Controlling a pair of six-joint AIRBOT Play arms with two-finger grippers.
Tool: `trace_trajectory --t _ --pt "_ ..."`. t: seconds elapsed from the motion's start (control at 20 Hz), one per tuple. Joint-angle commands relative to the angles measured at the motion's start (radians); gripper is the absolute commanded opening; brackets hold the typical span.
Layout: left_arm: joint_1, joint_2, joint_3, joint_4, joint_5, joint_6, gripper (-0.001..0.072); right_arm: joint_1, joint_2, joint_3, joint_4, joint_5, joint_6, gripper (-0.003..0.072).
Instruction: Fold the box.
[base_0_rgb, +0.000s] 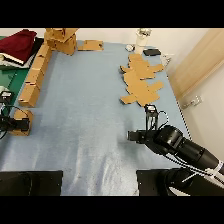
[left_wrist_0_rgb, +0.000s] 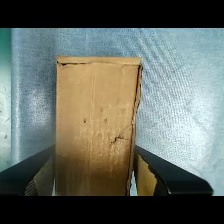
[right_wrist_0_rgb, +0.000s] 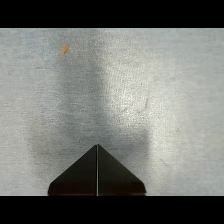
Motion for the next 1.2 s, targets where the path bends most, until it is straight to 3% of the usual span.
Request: trace_trajectory --t 0.0,0.4,0.5,0.6,0.65,0.7,0.8,0.9,1.05,1.15 --pt "0.001 -0.003 0.018 0.005 -0.034 0.000 0.0698 0.000 0.000 0.001 0.014 0.001 0.000 0.0005" --pt "-0.001 0.003 0.270 -0.008 -0.457 -0.009 0.0698 0.000 -0.001 0.001 0.026 0.005 0.000 0.0005" --pt "-0.001 0.003 0.363 -0.077 -0.575 -0.016 0.0698 0.000 -0.001 0.001 0.026 0.008 -0.005 0.0005" --pt "-0.001 0.003 0.447 -0.237 -0.687 -0.043 0.0677 0.000 -0.002 0.001 0.040 0.008 -0.039 0.0005" --pt "-0.006 0.003 0.470 -0.342 -0.723 -0.036 0.0396 0.000 -0.003 0.001 0.056 0.011 -0.046 0.0005" --pt "-0.025 0.003 0.483 -0.429 -0.737 -0.021 -0.0004 0.000 -0.003 0.002 0.070 0.018 -0.047 0.0005" --pt "-0.130 0.000 0.486 -0.524 -0.721 -0.039 0.0008 0.000 -0.016 0.033 0.084 0.027 -0.078 0.0005" --pt "-0.308 -0.027 0.486 -0.488 -0.671 -0.138 0.0007 -0.021 -0.068 0.121 0.109 0.025 -0.153 0.0006" --pt "-0.546 -0.129 0.486 -0.421 -0.562 -0.269 0.0007 -0.084 -0.239 0.327 0.206 -0.018 -0.303 0.0005" --pt "-0.650 -0.216 0.486 -0.435 -0.467 -0.296 0.0007 -0.112 -0.373 0.465 0.243 -0.063 -0.377 0.0006"
